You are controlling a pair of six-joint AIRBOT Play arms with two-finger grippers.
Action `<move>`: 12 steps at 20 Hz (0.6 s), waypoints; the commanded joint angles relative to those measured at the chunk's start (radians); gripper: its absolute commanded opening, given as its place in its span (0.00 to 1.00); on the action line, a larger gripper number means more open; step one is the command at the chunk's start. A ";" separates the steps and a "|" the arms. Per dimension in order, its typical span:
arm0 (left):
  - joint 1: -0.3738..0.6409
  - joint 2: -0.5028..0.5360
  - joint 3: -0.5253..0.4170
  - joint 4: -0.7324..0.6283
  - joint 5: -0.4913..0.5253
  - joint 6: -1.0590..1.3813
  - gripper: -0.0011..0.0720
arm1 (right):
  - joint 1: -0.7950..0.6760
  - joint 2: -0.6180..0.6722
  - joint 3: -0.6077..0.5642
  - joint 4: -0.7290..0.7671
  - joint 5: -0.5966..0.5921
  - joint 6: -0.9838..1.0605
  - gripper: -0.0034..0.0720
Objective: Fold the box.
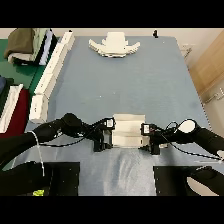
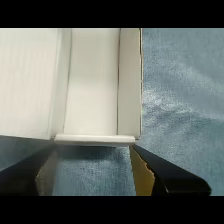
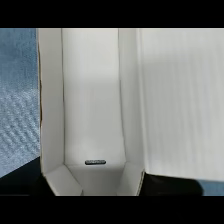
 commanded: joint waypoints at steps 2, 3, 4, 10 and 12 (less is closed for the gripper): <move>-0.023 -0.002 0.001 -0.012 0.038 -0.022 0.93 | 0.000 -0.001 0.001 0.000 0.000 0.000 0.85; -0.023 -0.003 0.001 -0.015 0.040 -0.022 0.93 | 0.000 -0.001 0.001 0.000 0.000 0.000 0.85; -0.023 -0.008 0.002 -0.023 0.040 -0.022 0.93 | 0.000 -0.001 0.001 0.000 0.000 0.000 0.85; -0.072 -0.033 0.021 -0.029 0.072 -0.023 0.93 | 0.000 -0.001 0.001 0.000 0.000 0.000 0.85; -0.072 -0.039 0.019 -0.029 0.076 -0.034 0.93 | 0.000 -0.001 0.001 0.000 0.000 0.000 0.85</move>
